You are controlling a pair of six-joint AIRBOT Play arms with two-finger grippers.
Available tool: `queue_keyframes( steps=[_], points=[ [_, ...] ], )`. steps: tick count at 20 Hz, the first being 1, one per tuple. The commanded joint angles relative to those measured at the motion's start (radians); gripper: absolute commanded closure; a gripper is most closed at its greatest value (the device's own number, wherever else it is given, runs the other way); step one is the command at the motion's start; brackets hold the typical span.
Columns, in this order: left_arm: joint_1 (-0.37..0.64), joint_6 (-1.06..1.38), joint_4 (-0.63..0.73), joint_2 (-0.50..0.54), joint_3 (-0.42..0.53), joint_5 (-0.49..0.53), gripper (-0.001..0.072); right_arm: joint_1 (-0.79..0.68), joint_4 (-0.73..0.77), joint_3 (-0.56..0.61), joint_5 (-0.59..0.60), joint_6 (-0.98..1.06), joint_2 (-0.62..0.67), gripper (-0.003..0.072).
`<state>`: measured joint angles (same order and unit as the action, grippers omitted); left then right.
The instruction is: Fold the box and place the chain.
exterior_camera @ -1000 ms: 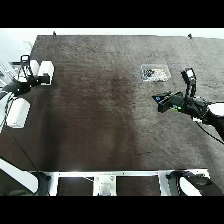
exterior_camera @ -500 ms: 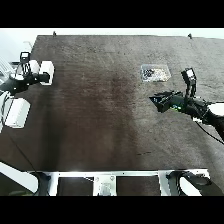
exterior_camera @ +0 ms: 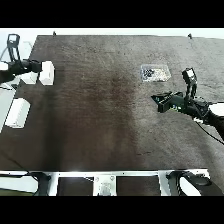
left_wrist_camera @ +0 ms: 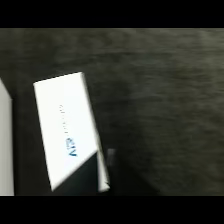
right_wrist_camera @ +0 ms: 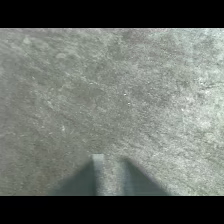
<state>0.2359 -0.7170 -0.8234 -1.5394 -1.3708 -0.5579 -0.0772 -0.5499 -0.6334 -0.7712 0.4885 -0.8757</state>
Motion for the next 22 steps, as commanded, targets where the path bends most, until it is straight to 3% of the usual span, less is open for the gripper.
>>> queue_keyframes(
  steps=[1,4,6,10,13,15,17,22],
  points=[
    [-0.017,0.006,0.007,0.168,-0.001,-0.191,0.0693,0.000,0.001,0.000,-0.011,0.018,0.066,0.0677],
    [-0.112,0.105,0.008,0.376,0.031,-0.153,0.0694,0.000,-0.016,0.003,0.049,0.036,0.227,0.0678],
    [-0.209,0.135,0.007,0.521,0.117,-0.080,0.0695,0.000,-0.070,0.032,0.120,0.083,0.350,0.0679],
    [-0.389,0.131,0.015,0.761,0.415,0.069,0.0695,-0.001,-0.124,0.176,0.237,0.106,0.602,0.0680],
    [-0.507,0.121,0.043,0.906,0.668,0.262,0.0695,0.000,-0.123,0.309,0.238,0.107,0.760,0.0679],
    [-0.582,0.115,0.047,0.978,0.824,0.384,0.0694,0.000,-0.123,0.385,0.238,0.107,0.845,0.0678],
    [-0.627,0.092,0.056,1.016,0.948,0.411,0.0694,0.000,-0.124,0.443,0.236,0.122,0.914,0.0678],
    [-0.680,0.085,0.083,1.013,1.128,0.473,0.0690,0.000,-0.123,0.554,0.166,0.159,0.968,0.0678]
  ],
)
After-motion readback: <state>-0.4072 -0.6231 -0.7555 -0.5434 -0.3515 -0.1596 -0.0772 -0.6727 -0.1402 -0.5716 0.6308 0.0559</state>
